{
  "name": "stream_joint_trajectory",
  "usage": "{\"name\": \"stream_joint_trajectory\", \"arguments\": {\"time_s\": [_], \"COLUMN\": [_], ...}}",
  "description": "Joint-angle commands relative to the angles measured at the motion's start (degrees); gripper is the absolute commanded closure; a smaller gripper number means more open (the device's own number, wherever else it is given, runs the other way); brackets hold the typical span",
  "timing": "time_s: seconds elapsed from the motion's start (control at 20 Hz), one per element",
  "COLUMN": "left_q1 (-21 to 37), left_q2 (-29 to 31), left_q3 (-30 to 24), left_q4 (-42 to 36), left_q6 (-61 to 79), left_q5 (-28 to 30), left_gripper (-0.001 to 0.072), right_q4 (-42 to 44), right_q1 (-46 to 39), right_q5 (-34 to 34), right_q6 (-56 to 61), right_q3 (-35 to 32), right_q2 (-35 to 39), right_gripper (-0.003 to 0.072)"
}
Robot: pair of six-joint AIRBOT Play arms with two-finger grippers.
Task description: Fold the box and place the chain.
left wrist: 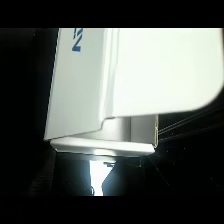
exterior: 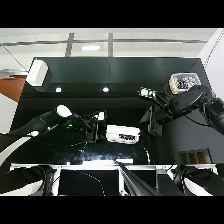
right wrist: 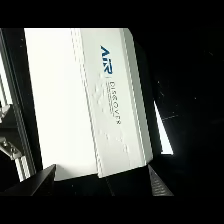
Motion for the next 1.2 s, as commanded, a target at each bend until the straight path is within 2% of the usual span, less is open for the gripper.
{"name": "stream_joint_trajectory", "arguments": {"time_s": [0.0, 0.3, 0.45, 1.15], "left_q1": [-0.02, 0.0, 0.0, 0.0], "left_q2": [-0.04, -0.04, -0.04, -0.04], "left_q3": [-0.04, -0.04, -0.04, -0.04], "left_q4": [0.02, -0.02, -0.04, -0.04], "left_q6": [-0.15, -0.26, -0.35, -0.37], "left_q5": [0.37, 0.46, 0.59, 0.61], "left_gripper": [0.0381, 0.0381, 0.0381, 0.038], "right_q4": [-0.79, -2.05, -4.44, -5.42], "right_q1": [1.6, 6.62, 6.62, 6.64], "right_q5": [0.83, 5.62, 6.56, 10.14], "right_q6": [0.02, 0.09, 0.9, 0.83], "right_q3": [-1.6, -3.58, -3.58, -3.91], "right_q2": [0.42, 0.42, 0.42, 0.39], "right_gripper": [-0.0022, -0.0021, -0.0021, -0.0013]}}
